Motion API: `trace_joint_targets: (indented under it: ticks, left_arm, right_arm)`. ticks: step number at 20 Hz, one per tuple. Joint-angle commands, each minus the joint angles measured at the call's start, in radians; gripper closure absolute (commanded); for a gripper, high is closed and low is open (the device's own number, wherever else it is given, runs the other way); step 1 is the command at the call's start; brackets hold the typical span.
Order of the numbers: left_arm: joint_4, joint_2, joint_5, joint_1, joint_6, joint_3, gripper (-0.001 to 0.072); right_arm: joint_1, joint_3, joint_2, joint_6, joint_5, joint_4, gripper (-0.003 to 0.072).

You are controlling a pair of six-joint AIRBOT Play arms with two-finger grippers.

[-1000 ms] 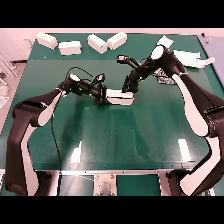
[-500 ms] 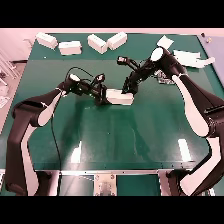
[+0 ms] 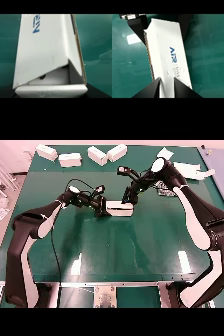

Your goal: Fold the box and place the chain.

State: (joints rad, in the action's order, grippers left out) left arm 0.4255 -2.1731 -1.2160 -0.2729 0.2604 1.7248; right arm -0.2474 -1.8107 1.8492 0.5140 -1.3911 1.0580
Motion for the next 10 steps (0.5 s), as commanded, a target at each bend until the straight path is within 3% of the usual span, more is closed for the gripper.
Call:
trace_joint_targets:
  ticks: [1,10]
  left_arm:
    - [0.0,0.0,-0.003,0.0,0.002,0.001,0.0186]
    - [0.0,0.0,-0.004,0.0,0.002,0.001,0.0186]
  right_arm:
    - [-0.001,0.006,-0.006,-0.002,-0.008,0.001,0.0495]
    - [-0.012,0.069,-0.006,0.001,0.014,-0.002,0.0504]
